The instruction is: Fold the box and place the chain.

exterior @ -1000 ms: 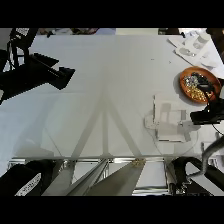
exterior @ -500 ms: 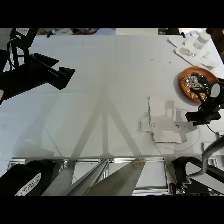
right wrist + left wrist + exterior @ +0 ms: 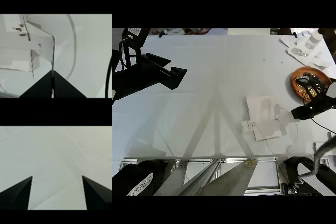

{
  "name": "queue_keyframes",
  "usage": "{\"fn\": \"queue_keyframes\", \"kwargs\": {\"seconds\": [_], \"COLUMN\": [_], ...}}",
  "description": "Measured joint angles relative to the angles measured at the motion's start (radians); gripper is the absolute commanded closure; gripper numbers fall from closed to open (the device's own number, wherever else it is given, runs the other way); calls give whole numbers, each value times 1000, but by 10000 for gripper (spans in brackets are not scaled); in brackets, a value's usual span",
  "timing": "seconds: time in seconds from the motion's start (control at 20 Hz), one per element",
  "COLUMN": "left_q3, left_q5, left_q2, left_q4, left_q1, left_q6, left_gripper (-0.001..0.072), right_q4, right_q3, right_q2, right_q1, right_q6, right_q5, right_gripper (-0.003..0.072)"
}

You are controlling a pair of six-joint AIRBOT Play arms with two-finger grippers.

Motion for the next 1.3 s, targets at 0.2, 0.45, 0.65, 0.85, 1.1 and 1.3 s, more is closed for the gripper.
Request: {"fn": "queue_keyframes", "kwargs": {"seconds": [0.2, 0.45, 0.65, 0.85, 1.1, 1.3], "left_q3": [0, 0, 0, 0, 0, 0], "left_q5": [0, 0, 0, 0, 0, 0], "left_q2": [0, 0, 0, 0, 0, 0], "left_q4": [0, 0, 0, 0, 0, 0], "left_q1": [0, 0, 0, 0, 0, 0], "left_q6": [0, 0, 0, 0, 0, 0], "left_gripper": [15, 15, 15, 15, 15, 15], "right_q4": [306, 536, 569, 577, 583, 655], "right_q3": [0, -6, -39, -70, -85, -135], "right_q2": [53, 58, 10, -37, -53, -58], "right_q1": [15, 19, 19, 20, 20, 35], "right_q6": [-101, -163, -218, -311, -426, -532], "right_q5": [-127, -311, -360, -376, -372, -391], "right_gripper": [677, 677, 677, 677, 677, 678]}}
